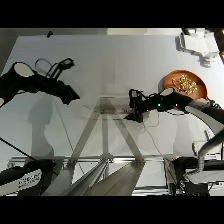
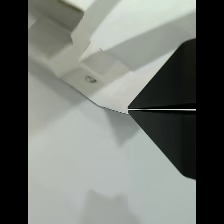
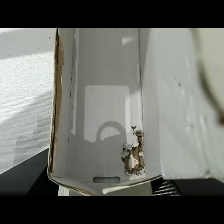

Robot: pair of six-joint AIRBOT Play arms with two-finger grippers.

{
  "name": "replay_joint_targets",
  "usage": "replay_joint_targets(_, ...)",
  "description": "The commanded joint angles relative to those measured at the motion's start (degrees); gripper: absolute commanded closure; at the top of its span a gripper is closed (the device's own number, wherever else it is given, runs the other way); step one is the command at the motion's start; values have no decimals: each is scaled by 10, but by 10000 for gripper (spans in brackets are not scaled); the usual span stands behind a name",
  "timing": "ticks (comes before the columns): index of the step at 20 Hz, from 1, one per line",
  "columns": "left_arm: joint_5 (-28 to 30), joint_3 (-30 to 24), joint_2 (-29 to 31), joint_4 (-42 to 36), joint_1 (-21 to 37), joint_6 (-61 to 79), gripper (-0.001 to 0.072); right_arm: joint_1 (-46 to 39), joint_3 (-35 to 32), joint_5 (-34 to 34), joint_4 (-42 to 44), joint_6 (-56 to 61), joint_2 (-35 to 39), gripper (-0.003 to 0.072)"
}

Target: Fold the box and place the chain.

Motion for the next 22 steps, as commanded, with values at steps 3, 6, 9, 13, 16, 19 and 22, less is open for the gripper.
replay_joint_targets(3,85,-111,10,0,-1,-132,704,0,1,0,0,0,0,187)
replay_joint_targets(6,114,-161,10,-37,-23,-140,704,0,1,0,0,0,0,187)
replay_joint_targets(9,119,-165,10,-70,-43,-138,703,0,1,0,0,0,0,187)
replay_joint_targets(13,152,-165,10,-70,-76,-139,704,0,1,0,0,0,0,187)
replay_joint_targets(16,180,-165,10,-85,-93,-145,702,0,1,0,0,0,0,187)
replay_joint_targets(19,177,-165,10,-148,-97,-145,687,0,1,0,0,0,0,187)
replay_joint_targets(22,174,-165,10,-216,-98,-145,426,0,1,0,0,0,0,187)
